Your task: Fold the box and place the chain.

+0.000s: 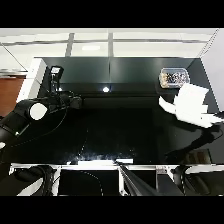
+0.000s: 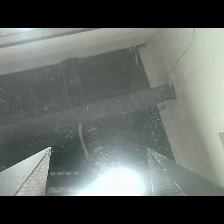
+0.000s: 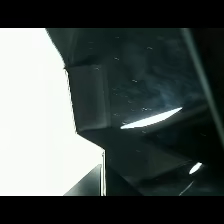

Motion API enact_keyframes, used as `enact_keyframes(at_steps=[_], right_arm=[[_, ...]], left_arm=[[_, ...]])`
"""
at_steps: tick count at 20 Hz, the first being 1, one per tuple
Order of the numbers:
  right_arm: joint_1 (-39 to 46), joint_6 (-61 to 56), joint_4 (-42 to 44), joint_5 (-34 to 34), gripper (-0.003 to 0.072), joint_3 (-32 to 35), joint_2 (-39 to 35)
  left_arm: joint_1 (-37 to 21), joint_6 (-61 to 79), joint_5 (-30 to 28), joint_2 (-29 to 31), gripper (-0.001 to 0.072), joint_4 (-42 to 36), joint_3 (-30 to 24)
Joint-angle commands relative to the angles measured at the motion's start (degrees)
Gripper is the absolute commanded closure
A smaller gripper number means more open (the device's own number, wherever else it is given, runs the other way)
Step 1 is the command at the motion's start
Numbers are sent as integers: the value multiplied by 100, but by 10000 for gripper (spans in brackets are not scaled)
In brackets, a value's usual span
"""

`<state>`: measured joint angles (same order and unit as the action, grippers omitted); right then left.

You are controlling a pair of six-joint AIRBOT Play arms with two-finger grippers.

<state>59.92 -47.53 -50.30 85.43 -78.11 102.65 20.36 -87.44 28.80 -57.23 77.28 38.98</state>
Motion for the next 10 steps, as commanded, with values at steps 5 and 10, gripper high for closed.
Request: enact_keyframes(at_steps=[5,10], right_arm=[[-570,-205,1615,144,672,1163,-479],[-2232,116,2627,-1102,672,3311,-2028]], left_arm=[[4,-61,105,-7,5,-715,2],[4,-63,216,-7,5,-894,2]])
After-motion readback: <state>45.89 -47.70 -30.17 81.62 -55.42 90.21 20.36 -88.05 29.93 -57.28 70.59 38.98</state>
